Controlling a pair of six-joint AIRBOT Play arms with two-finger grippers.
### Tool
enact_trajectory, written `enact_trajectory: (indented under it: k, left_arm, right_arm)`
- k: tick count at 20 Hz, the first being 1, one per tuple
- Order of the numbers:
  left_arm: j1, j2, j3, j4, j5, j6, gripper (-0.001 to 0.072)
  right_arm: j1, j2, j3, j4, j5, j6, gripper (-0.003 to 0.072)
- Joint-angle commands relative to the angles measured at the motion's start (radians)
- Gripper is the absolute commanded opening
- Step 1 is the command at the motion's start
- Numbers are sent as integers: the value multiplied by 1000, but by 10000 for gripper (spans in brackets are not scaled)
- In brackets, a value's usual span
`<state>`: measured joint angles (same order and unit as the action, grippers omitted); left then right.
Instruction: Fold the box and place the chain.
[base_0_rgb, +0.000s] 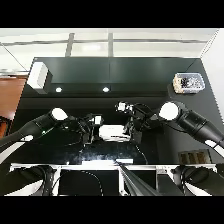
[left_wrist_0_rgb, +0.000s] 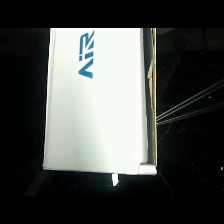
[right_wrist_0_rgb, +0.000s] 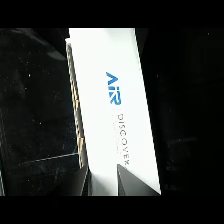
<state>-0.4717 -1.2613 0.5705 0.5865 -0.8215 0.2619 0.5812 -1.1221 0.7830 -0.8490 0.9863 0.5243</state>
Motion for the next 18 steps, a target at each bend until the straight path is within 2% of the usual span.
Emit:
enact_trajectory:
  k: [1, 18]
  left_arm:
    - [0, -1, 1, 0, 0, 0, 480]
    - [0, -1, 0, 0, -2, 0, 480]
  right_arm:
    - [1, -1, 0, 0, 0, 3, 213]
    - [1, -10, -7, 1, 23, 23, 214]
